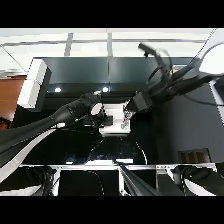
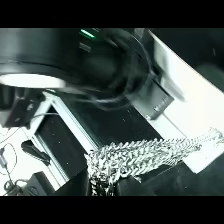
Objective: Fold the box and place the chain.
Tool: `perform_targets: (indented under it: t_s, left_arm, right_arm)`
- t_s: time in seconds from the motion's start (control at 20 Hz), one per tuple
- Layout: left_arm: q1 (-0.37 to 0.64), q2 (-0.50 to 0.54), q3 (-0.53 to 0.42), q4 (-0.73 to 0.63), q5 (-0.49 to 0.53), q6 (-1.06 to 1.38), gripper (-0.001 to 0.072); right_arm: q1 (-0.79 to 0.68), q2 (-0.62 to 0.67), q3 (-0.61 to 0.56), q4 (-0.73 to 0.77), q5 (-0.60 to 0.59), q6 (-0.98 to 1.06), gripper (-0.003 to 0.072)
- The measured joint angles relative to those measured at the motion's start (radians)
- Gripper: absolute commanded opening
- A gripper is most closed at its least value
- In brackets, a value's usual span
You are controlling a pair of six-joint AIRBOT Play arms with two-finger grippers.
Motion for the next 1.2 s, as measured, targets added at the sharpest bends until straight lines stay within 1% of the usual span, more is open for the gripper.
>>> perform_targets:
  t_s: [0.2,0.35,0.4,0.45,0.5,0.7,0.9,0.95,1.0,1.05,1.1,1.2]
  left_arm:
    - [0.000,0.000,0.000,0.000,0.002,0.005,0.0026]
    - [0.000,0.000,0.000,0.000,0.002,0.016,0.0025]
    - [0.000,0.000,0.000,-0.001,0.002,0.019,0.0025]
    - [0.000,0.000,0.000,-0.002,0.002,0.020,0.0025]
    - [0.000,0.000,0.000,-0.004,0.002,0.023,0.0025]
    - [0.000,0.000,0.000,-0.007,0.000,0.024,0.0025]
    - [0.000,0.000,0.000,-0.008,-0.002,0.026,0.0030]
    - [0.000,0.002,0.000,-0.008,-0.011,0.026,0.0121]
    - [0.000,0.006,0.000,-0.009,-0.014,0.026,0.0272]
    - [0.000,0.013,0.001,-0.012,-0.012,0.026,0.0438]
    - [0.000,0.022,0.003,-0.012,-0.013,0.026,0.0477]
    - [0.000,0.052,0.013,-0.011,-0.012,0.037,0.0477]
  right_arm:
    - [0.049,-0.008,-0.147,-0.001,-0.153,0.011,0.0019]
    - [0.085,-0.023,-0.212,-0.040,-0.222,0.017,0.0021]
    - [0.093,-0.028,-0.225,-0.060,-0.237,0.024,0.0057]
    - [0.098,-0.034,-0.234,-0.075,-0.254,0.032,0.0213]
    - [0.103,-0.037,-0.240,-0.084,-0.269,0.035,0.0259]
    - [0.102,-0.044,-0.253,-0.115,-0.305,0.043,0.0255]
    - [0.030,-0.034,-0.256,-0.139,-0.265,0.045,0.0254]
    - [0.004,-0.027,-0.256,-0.142,-0.253,0.045,0.0254]
    - [-0.027,-0.018,-0.256,-0.150,-0.239,0.045,0.0254]
    - [-0.056,-0.010,-0.256,-0.153,-0.228,0.045,0.0254]
    - [-0.082,-0.001,-0.256,-0.158,-0.217,0.045,0.0254]
    - [-0.125,0.013,-0.257,-0.160,-0.196,0.045,0.0254]
